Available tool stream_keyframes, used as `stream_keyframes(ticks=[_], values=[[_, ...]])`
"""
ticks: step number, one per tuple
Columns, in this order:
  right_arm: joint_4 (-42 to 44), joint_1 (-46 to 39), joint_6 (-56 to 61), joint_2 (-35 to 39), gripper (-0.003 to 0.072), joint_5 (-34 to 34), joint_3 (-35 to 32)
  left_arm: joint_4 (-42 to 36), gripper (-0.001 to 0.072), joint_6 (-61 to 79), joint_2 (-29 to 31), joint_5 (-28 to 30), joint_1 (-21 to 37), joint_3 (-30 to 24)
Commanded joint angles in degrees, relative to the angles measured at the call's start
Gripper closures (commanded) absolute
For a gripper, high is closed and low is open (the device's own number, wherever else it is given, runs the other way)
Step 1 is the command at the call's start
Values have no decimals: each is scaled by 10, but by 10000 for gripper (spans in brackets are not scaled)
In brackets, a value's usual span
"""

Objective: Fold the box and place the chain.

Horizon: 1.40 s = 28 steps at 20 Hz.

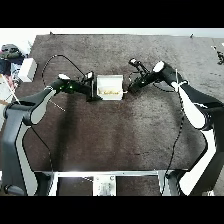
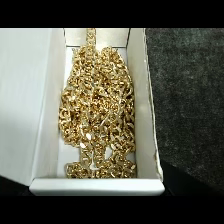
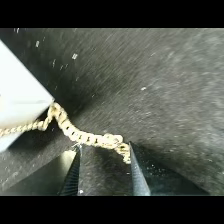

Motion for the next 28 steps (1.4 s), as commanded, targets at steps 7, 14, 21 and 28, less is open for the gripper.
stream_keyframes(ticks=[7, 14, 21, 28], values=[[-43, 0, -65, -13, 672, 7, 9, 0, 424, 0, 0, 0, 0, 0], [-48, 22, -64, 49, 676, 45, 9, 0, 424, 0, 0, 0, 0, 0], [165, 38, -64, 182, 675, 82, 9, 0, 424, 0, 0, 0, 0, 0], [28, 108, 2, 189, 341, 2, 9, 0, 424, 0, 0, 0, 0, 0]])
